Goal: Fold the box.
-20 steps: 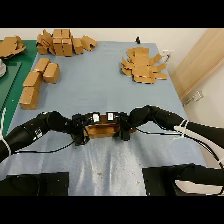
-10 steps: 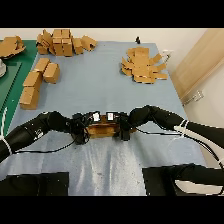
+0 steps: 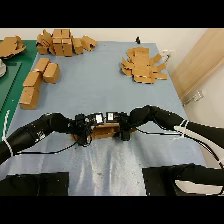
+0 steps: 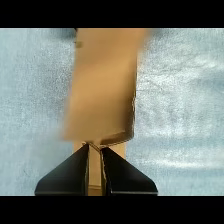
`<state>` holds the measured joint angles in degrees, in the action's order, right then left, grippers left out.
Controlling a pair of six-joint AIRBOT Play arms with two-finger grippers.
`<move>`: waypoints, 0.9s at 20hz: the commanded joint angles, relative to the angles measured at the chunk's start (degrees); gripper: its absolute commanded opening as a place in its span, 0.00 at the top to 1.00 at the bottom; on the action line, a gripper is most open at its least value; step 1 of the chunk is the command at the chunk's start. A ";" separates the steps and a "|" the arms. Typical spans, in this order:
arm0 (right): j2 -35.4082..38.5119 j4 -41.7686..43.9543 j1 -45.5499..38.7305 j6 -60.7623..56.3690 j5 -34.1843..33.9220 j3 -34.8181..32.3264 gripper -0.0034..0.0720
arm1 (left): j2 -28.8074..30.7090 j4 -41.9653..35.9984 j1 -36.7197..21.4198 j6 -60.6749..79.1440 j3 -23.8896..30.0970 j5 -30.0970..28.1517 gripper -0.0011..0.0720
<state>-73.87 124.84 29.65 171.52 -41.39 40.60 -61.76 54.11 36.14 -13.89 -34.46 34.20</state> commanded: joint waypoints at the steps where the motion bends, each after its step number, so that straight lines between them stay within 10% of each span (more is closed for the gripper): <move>1: 0.02 0.07 0.00 -0.04 0.15 0.02 0.24 | -0.02 -0.07 0.44 0.22 -0.22 -1.77 0.82; 18: 0.02 0.09 0.00 -0.07 0.15 0.02 0.24 | -0.04 -1.88 0.44 -0.74 -0.35 -2.69 0.97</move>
